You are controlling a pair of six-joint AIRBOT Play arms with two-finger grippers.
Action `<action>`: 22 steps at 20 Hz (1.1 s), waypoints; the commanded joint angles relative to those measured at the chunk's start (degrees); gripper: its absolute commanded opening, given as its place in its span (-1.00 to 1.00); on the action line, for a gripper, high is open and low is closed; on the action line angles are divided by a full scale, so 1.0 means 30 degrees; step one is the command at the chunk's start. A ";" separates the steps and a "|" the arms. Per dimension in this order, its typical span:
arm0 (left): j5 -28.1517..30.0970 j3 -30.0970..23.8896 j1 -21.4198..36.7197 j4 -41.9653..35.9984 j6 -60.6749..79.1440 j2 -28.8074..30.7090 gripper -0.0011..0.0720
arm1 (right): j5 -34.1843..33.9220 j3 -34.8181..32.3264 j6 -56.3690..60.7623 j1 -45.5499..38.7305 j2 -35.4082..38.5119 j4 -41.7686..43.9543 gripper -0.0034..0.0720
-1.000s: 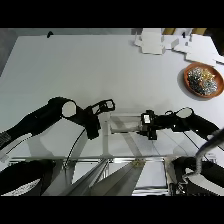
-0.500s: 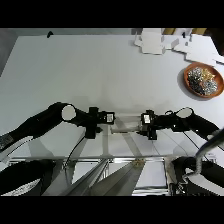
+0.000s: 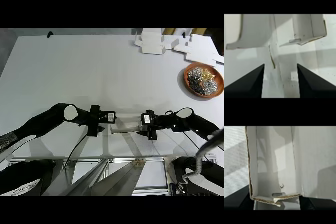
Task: Fold the box and place the chain.
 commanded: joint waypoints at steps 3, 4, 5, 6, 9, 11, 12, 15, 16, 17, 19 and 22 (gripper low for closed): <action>-0.0612 0.0000 -0.0350 -0.0998 0.1494 -0.0073 -0.23 | 0.0007 0.0007 0.0000 0.0000 0.0007 0.0007 0.14; -0.1049 -0.0007 -0.0350 -0.0984 0.1486 -0.0146 -0.22 | 0.0000 0.0007 0.0000 0.0000 0.0007 0.0007 0.14; -0.1501 -0.0007 -0.0350 -0.0984 0.1479 -0.0248 -0.23 | 0.0000 0.0007 0.0000 0.0000 0.0007 0.0007 0.14; -0.1763 -0.0007 -0.0350 -0.0984 0.1479 -0.0321 -0.23 | 0.0007 0.0007 0.0000 0.0000 0.0007 0.0007 0.14; -0.1552 0.0000 -0.0364 -0.1231 0.1486 -0.0357 -0.23 | 0.0007 0.0007 0.0000 0.0000 0.0007 0.0007 0.14; -0.0780 0.0000 -0.0437 -0.1800 0.1494 -0.0357 -0.23 | 0.0007 0.0007 0.0000 0.0000 0.0007 0.0007 0.14; -0.0270 0.0000 -0.0517 -0.1945 0.1494 -0.0379 -0.23 | 0.0000 0.0007 0.0000 0.0000 0.0007 0.0007 0.14; 0.0576 0.0000 -0.0984 -0.2652 0.1603 -0.0729 -0.23 | 0.0000 0.0007 0.0000 0.0000 0.0007 0.0007 0.14; 0.0554 0.0000 -0.1180 -0.3016 0.1953 -0.0947 -0.27 | 0.0007 0.0007 0.0000 0.0000 0.0007 0.0007 0.14; 0.0576 0.0000 -0.1341 -0.3344 0.2025 -0.1107 -0.44 | 0.0000 0.0007 0.0000 0.0000 0.0007 0.0007 0.14; 0.0583 0.0007 -0.1610 -0.3723 0.2754 -0.1297 -0.50 | 0.0000 0.0007 0.0000 0.0000 0.0007 0.0007 0.14; 0.0984 0.0007 -0.1661 -0.3985 0.2849 -0.1290 -0.61 | 0.0000 0.0007 0.0000 0.0000 0.0007 0.0007 0.14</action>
